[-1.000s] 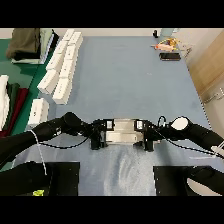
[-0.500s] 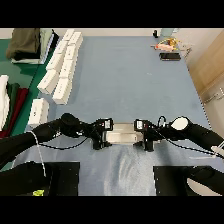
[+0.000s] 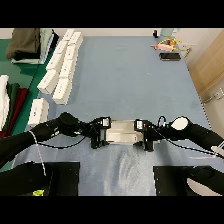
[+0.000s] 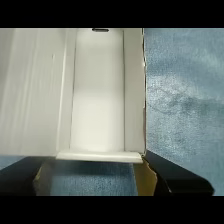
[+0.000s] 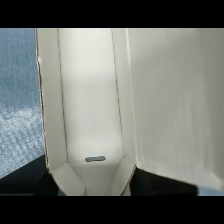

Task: Fold the box.

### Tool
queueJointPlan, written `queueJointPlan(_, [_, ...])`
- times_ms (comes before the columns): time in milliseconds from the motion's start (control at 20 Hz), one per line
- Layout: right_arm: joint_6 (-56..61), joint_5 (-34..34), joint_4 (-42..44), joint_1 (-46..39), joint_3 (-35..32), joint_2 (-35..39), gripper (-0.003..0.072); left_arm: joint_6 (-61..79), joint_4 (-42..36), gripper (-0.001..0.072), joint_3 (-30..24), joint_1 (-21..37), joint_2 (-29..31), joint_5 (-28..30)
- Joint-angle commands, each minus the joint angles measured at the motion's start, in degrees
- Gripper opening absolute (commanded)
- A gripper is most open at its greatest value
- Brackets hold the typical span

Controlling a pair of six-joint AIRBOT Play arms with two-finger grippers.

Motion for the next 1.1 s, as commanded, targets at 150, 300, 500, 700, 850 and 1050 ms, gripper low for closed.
queueJointPlan(150, [0.0,0.0,0.0,0.0,0.1,0.0,0.0515,-3.1,3.4,0.0701,0.0,-1.3,0.0,2.0])
queueJointPlan(300, [0.0,0.0,0.0,0.0,0.1,0.0,0.0515,-3.0,3.4,0.0700,0.0,-2.8,0.0,2.6])
queueJointPlan(500, [0.0,0.0,0.0,0.0,0.1,0.0,0.0515,-3.0,3.3,0.0700,0.0,-3.2,-0.1,3.3])
queueJointPlan(700, [0.0,0.0,0.0,0.0,0.1,0.0,0.0515,-3.0,3.3,0.0700,0.0,-3.2,-0.1,3.4])
queueJointPlan(850, [0.0,0.0,0.0,0.0,0.1,0.0,0.0515,-3.8,3.5,0.0699,0.0,-4.0,-0.2,4.9])
queueJointPlan(1050, [0.0,0.0,0.0,0.0,0.1,0.0,0.0515,-4.3,4.2,0.0464,0.1,-4.3,-0.3,5.0])
